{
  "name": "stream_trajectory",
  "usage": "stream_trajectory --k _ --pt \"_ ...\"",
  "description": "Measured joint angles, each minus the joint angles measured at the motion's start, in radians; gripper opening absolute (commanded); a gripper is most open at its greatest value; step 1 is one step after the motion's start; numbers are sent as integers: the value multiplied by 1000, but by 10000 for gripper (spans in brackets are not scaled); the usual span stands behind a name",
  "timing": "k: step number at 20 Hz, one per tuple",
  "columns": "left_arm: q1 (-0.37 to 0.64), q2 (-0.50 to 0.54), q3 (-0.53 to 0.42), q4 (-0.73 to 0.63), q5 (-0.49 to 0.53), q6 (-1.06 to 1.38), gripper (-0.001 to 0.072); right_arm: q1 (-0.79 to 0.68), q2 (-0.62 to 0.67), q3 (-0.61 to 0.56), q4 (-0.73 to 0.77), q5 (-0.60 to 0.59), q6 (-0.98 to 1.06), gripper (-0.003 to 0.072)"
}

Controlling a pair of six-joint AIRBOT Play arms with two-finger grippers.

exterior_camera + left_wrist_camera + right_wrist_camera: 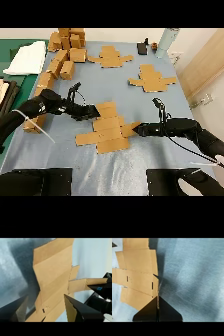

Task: Fold the box.

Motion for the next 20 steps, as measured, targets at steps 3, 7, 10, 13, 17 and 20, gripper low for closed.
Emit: stream_trajectory --k 3,7,10,13,17,20 --pt "3 -79 50 -65 -12 80 642 11 13 -4 -2 10 7 4" --pt "5 -178 124 -105 -39 139 583 17 19 -5 -5 16 10 4" --pt "5 -242 181 -121 -95 182 582 18 20 -5 -6 16 11 4" --pt "5 -285 220 -127 -181 230 581 18 21 -5 -8 17 11 4" --pt "6 -322 238 -124 -289 277 248 18 21 -5 -10 18 11 4" --pt "6 -338 243 -128 -321 328 237 18 21 -5 -10 18 12 4"
